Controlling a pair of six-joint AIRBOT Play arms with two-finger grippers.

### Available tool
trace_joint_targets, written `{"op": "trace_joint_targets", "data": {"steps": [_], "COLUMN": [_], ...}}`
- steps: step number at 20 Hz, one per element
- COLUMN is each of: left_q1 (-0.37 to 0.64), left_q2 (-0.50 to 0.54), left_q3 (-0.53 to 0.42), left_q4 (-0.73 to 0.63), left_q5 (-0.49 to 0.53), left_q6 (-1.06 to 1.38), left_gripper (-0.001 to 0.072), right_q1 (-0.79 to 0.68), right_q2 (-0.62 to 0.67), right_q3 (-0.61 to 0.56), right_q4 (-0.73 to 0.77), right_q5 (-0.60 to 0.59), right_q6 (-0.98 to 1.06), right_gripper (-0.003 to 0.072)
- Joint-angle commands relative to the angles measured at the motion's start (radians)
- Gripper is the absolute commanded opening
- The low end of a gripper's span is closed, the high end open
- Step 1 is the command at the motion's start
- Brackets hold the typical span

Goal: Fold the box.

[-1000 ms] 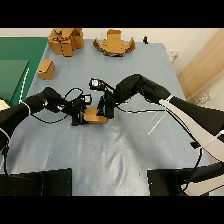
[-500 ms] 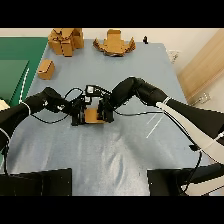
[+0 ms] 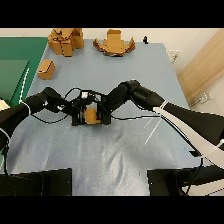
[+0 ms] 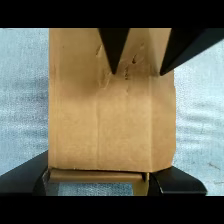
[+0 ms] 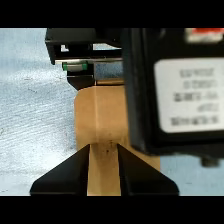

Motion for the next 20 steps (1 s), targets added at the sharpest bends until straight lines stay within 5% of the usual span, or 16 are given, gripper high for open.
{"op": "trace_joint_targets", "data": {"steps": [1, 8, 11, 13, 17, 19, 20], "left_q1": [0.0, 0.0, 0.0, 0.0, 0.0, -0.001, 0.0], "left_q2": [0.0, 0.0, 0.0, 0.0, 0.0, 0.0, 0.0], "left_q3": [0.0, 0.0, 0.0, 0.0, 0.0, 0.0, 0.0], "left_q4": [0.0, 0.0, 0.001, 0.003, 0.004, 0.003, 0.003], "left_q5": [0.001, 0.002, 0.001, 0.001, 0.0, 0.0, 0.001], "left_q6": [-0.005, -0.005, -0.005, -0.005, -0.005, -0.005, -0.005], "left_gripper": [0.0355, 0.0355, 0.0355, 0.0355, 0.0355, 0.0355, 0.0355], "right_q1": [0.038, 0.023, 0.005, -0.016, -0.069, -0.097, -0.112], "right_q2": [0.04, 0.127, 0.147, 0.169, 0.156, 0.147, 0.144], "right_q3": [-0.016, -0.163, -0.215, -0.215, -0.216, -0.216, -0.216], "right_q4": [-0.042, -0.038, 0.147, 0.345, 0.389, 0.39, 0.391], "right_q5": [-0.005, 0.136, 0.283, 0.279, 0.183, 0.096, 0.09], "right_q6": [0.093, 0.048, -0.091, -0.225, -0.314, -0.32, -0.317], "right_gripper": [0.0213, 0.0162, 0.0161, 0.0163, 0.0176, 0.0405, 0.0433]}}
